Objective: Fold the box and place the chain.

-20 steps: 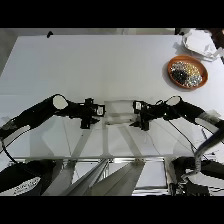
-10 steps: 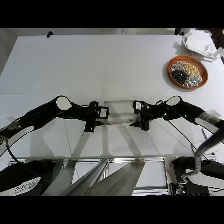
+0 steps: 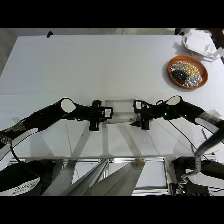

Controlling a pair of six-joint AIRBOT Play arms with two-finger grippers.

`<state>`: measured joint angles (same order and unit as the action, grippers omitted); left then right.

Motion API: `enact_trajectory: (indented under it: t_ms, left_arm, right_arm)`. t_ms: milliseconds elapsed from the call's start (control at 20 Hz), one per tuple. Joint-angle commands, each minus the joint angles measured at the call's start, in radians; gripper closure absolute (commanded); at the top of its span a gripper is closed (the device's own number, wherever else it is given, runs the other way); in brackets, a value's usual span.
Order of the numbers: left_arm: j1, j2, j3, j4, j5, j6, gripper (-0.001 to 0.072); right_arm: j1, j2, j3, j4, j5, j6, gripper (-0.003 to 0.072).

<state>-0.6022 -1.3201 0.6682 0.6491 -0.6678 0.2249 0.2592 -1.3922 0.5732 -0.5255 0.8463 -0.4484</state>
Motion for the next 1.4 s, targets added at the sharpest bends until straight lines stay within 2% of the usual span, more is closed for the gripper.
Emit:
enact_trajectory:
  t_ms: [0,100,150,200,250,500,700,1050,1250,1350]
  left_arm:
    - [-0.039,-0.019,0.0,-0.045,0.032,0.0,0.068]
    - [-0.055,-0.03,0.0,-0.062,0.044,-0.001,0.0675]
    - [-0.058,-0.035,0.0,-0.062,0.044,-0.001,0.0644]
    - [-0.06,-0.039,0.0,-0.062,0.048,-0.003,0.0571]
    - [-0.06,-0.041,0.0,-0.064,0.051,-0.004,0.0548]
    - [-0.058,-0.039,0.0,-0.065,0.05,-0.005,0.0549]
    - [-0.017,0.039,0.0,-0.064,0.032,-0.052,0.056]
    - [0.248,0.253,0.0,-0.042,-0.2,-0.408,0.0577]
    - [0.419,0.288,-0.002,-0.008,-0.305,-0.74,0.0578]
    - [0.488,0.288,-0.031,0.019,-0.317,-0.937,0.0579]
  right_arm:
    - [0.0,0.0,0.0,-0.001,0.003,-0.001,0.0285]
    - [0.0,0.0,0.0,-0.001,0.002,-0.001,0.0285]
    - [0.0,0.0,0.0,-0.001,0.002,-0.001,0.0285]
    - [0.0,0.0,0.0,-0.001,0.003,-0.001,0.0285]
    - [0.0,0.0,0.0,-0.001,0.002,-0.001,0.0285]
    - [0.0,0.0,0.0,-0.001,0.003,-0.001,0.0285]
    - [0.0,0.0,0.0,-0.001,0.002,-0.001,0.0285]
    - [0.0,0.0,0.0,-0.001,0.002,-0.001,0.0285]
    - [0.0,0.0,0.0,-0.001,0.002,-0.001,0.0285]
    - [0.0,0.0,0.0,-0.001,0.002,-0.001,0.0285]
